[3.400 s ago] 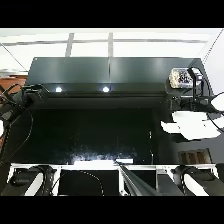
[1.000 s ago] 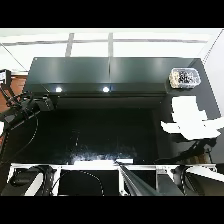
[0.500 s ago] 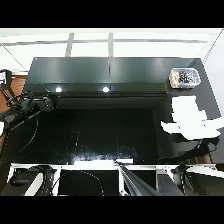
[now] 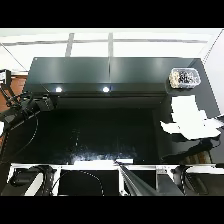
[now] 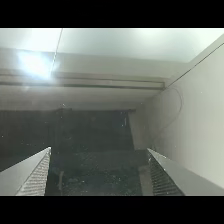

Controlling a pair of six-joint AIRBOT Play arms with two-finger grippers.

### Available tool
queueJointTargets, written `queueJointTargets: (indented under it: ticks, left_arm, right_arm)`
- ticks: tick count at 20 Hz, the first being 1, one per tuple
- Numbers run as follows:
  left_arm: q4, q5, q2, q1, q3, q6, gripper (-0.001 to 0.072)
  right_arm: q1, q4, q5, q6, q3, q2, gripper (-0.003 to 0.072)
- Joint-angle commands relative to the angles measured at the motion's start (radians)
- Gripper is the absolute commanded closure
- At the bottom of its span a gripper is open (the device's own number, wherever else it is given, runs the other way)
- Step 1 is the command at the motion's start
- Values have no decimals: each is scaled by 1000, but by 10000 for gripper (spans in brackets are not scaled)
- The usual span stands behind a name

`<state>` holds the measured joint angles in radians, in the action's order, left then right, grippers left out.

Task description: Fold the box and place the chain.

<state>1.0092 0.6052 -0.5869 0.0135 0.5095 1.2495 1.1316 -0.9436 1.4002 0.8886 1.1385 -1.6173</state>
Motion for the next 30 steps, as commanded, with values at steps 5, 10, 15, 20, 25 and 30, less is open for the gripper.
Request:
queueJointTargets:
  ticks: [5,10,15,20,25,30]
  left_arm:
    - [0,-1,0,0,0,0,-3]
    - [0,-1,0,0,0,0,-2]
    - [-25,1,0,0,0,0,-3]
    - [-80,42,-3,-40,0,-53,-2]
    - [-106,35,-58,-186,0,-52,-2]
    - [-135,21,-179,-311,0,73,-2]
  right_arm:
    - [-76,-18,86,-70,40,-29,671]
    - [-114,13,192,-89,38,-20,645]
    - [-224,159,209,-89,-7,58,645]
    - [-402,245,11,-25,-218,251,646]
    - [-694,396,-320,138,-476,517,646]
    - [-1122,401,-533,161,-575,704,646]
